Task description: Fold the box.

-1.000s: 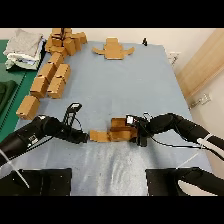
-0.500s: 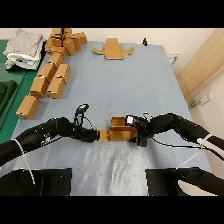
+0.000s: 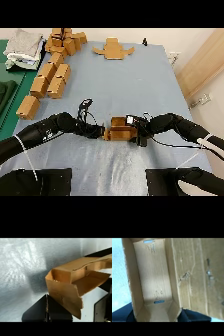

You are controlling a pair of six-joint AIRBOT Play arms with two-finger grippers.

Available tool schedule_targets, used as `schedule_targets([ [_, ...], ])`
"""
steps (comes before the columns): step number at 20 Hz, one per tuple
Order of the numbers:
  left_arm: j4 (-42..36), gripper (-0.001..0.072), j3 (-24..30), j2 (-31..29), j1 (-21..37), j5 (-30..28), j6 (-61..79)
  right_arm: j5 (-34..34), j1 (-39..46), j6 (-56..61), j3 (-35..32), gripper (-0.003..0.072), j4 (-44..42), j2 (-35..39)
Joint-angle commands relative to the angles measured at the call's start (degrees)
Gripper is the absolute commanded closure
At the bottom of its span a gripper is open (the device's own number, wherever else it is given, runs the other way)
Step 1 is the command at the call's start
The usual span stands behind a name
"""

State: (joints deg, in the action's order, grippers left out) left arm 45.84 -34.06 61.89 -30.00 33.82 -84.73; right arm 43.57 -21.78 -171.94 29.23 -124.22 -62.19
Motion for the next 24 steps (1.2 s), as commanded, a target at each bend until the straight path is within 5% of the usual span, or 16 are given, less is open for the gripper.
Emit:
schedule_targets([
  [1, -3.43, 0.0696, -1.57, 0.02, -0.04, 0.46, 2.71, 0.00, 0.00, 0.02, -0.02, 0.0087, -0.02, 0.00],
  [6, -5.49, 0.0686, -1.60, 0.26, -0.04, -0.33, 3.37, 0.00, 0.00, 0.02, -0.02, 0.0087, -0.02, 0.00],
  [8, -7.02, 0.0334, -1.60, 1.20, -0.04, -0.35, 3.41, 0.00, 0.00, 0.02, -0.02, 0.0087, -0.02, 0.00],
  [12, -12.85, 0.0329, -1.62, 4.22, -1.11, -0.44, 8.33, 0.00, 0.00, 0.02, -0.02, 0.0087, -0.02, 0.00],
  [20, -12.35, 0.0332, -3.91, 4.17, -0.94, 1.09, 8.90, 0.00, 0.00, 0.02, -0.02, 0.0087, -0.02, 0.00],
  [22, -10.97, 0.0547, -3.98, 4.17, -0.02, 2.82, 8.90, 0.00, 0.00, 0.02, -0.02, 0.0087, -0.02, 0.00],
  [24, -9.86, 0.0542, -3.98, 4.20, 1.55, 4.66, 8.90, 0.00, 0.00, 0.02, -0.02, 0.0087, -0.02, 0.00],
])
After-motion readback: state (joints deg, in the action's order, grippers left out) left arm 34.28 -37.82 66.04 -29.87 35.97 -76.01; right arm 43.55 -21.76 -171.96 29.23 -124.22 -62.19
